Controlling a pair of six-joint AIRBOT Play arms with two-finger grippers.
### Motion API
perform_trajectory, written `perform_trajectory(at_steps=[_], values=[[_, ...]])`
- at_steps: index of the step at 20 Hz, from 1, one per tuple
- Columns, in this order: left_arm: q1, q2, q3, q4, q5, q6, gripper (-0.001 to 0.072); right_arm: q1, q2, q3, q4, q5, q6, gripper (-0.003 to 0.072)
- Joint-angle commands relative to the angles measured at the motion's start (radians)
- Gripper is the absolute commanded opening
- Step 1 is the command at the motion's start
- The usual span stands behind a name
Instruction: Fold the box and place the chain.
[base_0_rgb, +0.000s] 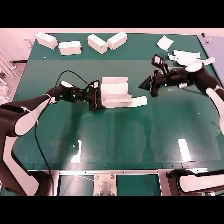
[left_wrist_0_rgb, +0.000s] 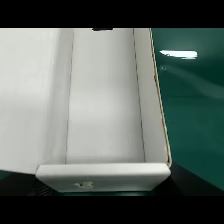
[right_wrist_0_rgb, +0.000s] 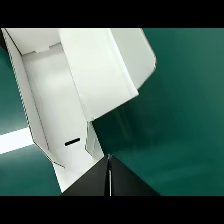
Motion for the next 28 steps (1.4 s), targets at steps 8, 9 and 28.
perform_trajectory(at_steps=[8, 9, 28], values=[[0.000, 0.000, 0.000, 0.000, 0.000, 0.000, 0.0580, 0.000, 0.039, -0.303, 0.151, -0.093, -0.392, 0.0648], [0.000, 0.000, 0.000, 0.000, 0.000, 0.000, 0.0580, -0.001, 0.023, -0.300, 0.152, -0.092, -0.432, 0.0648], [0.000, 0.000, 0.000, -0.003, 0.000, 0.000, 0.0580, 0.034, -0.163, -0.110, 0.212, 0.006, -0.509, 0.0476]])
